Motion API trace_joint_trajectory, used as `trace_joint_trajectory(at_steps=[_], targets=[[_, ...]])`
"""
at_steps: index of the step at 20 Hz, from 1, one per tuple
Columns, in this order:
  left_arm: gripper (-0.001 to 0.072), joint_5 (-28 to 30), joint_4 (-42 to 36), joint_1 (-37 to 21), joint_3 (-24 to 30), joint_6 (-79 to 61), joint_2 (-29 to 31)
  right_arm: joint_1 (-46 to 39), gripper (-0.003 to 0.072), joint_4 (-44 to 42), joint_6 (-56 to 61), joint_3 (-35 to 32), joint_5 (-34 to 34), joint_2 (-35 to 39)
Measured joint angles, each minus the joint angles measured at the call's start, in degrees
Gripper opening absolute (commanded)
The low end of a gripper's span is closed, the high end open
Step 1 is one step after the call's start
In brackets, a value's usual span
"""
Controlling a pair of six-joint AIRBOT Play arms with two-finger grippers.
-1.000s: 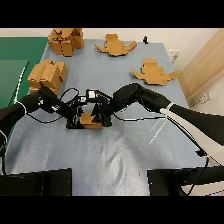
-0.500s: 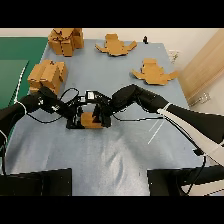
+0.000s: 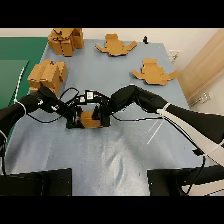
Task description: Fold the box.
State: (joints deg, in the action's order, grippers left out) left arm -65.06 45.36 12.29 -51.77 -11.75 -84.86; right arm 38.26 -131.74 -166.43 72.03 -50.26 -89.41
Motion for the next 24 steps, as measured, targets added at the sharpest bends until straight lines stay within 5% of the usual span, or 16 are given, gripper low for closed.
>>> trace_joint_trajectory(at_steps=[14,15,17,24], targets=[[0.0226,0.0,0.1,0.1,0.0,-0.3,0.0,-0.1,0.0029,0.0,0.1,1.8,-3.0,-1.1],[0.0226,0.0,0.1,0.1,0.0,-0.3,0.0,-0.1,0.0045,-0.1,0.2,1.8,-4.2,-1.4],[0.0226,0.0,0.1,0.1,0.0,-0.5,0.0,-0.1,0.0208,0.0,0.8,1.8,-6.5,-1.8],[0.0226,-0.1,0.1,0.1,0.0,-0.3,0.0,-0.1,0.0202,0.0,4.0,1.8,-9.0,-2.1]])
